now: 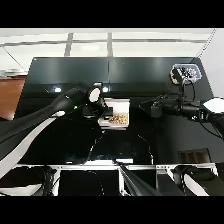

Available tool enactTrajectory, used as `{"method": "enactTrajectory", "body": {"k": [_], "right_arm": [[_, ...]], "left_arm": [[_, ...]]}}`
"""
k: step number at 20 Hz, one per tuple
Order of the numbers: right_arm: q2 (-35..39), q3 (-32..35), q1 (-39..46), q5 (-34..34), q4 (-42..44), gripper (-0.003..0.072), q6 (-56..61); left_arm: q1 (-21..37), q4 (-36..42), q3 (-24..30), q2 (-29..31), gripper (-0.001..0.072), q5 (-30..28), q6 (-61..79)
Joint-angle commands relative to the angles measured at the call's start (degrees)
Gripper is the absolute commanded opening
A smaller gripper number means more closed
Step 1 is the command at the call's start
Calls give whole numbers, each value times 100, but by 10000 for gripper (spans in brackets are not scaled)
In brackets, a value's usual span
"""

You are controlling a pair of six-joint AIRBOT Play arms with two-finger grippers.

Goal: Fold the box and place the chain.

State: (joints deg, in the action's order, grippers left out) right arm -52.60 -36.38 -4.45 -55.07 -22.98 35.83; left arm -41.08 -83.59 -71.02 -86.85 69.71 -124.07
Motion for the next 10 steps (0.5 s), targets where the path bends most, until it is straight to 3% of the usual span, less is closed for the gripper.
{"method": "enactTrajectory", "body": {"k": [1, 4, 6, 8, 10], "right_arm": [[7, -2, 42, -326, -197, 416, 0], [7, -2, 42, -317, -404, 415, 0], [7, -2, 42, -319, -490, 416, 4], [7, -2, 42, -315, -498, 416, 96], [7, -2, 42, -308, -503, 416, 197]], "left_arm": [[-275, -909, 76, 765, 539, 210, 138], [-13, -1751, 793, 1604, 538, 411, 101], [684, -1379, 1532, 1998, 536, -81, 192], [1373, 186, 2365, 2251, 536, -1517, 1344], [1825, 2492, 3001, 2164, 536, -2444, 4253]]}}
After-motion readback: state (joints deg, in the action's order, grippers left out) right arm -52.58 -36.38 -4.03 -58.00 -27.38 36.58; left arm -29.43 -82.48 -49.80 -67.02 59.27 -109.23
